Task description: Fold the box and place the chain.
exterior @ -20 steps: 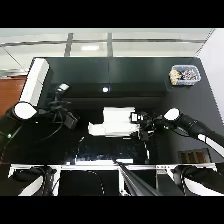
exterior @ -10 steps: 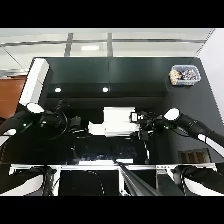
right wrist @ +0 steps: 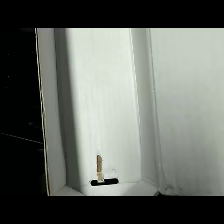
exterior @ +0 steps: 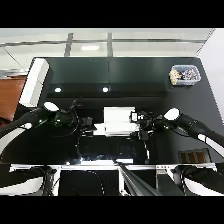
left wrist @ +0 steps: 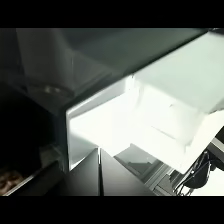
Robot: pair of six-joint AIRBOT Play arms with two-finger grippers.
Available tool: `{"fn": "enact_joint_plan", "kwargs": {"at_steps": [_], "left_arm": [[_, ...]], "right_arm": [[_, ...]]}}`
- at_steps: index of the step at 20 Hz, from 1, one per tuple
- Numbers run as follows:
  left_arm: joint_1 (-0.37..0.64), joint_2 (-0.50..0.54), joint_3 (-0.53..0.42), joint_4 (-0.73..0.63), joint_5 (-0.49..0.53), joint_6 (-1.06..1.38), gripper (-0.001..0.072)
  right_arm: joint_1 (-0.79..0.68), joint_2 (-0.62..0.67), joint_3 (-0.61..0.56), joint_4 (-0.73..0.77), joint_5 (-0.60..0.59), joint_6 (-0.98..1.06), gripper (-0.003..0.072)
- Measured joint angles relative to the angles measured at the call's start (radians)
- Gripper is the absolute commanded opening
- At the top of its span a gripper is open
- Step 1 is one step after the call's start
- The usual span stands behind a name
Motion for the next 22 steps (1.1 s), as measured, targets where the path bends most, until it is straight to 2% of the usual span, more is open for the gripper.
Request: {"fn": "enact_joint_plan", "kwargs": {"at_steps": [4, 10, 16, 22], "left_arm": [[0.037, 0.006, 0.029, 0.051, -0.023, 0.002, 0.0029], [0.066, 0.014, 0.038, 0.215, -0.006, -0.111, 0.0030], [-0.014, 0.002, 0.039, 0.243, 0.020, -0.151, 0.0031], [-0.037, 0.000, 0.038, 0.210, 0.054, -0.105, 0.0033]], "right_arm": [[0.000, 0.000, 0.000, 0.000, 0.000, 0.000, 0.0415], [0.000, 0.000, 0.000, 0.000, 0.000, 0.000, 0.0416], [0.000, 0.000, 0.000, 0.000, 0.000, 0.000, 0.0416], [0.000, 0.000, 0.000, 0.000, 0.000, 0.000, 0.0415]]}}
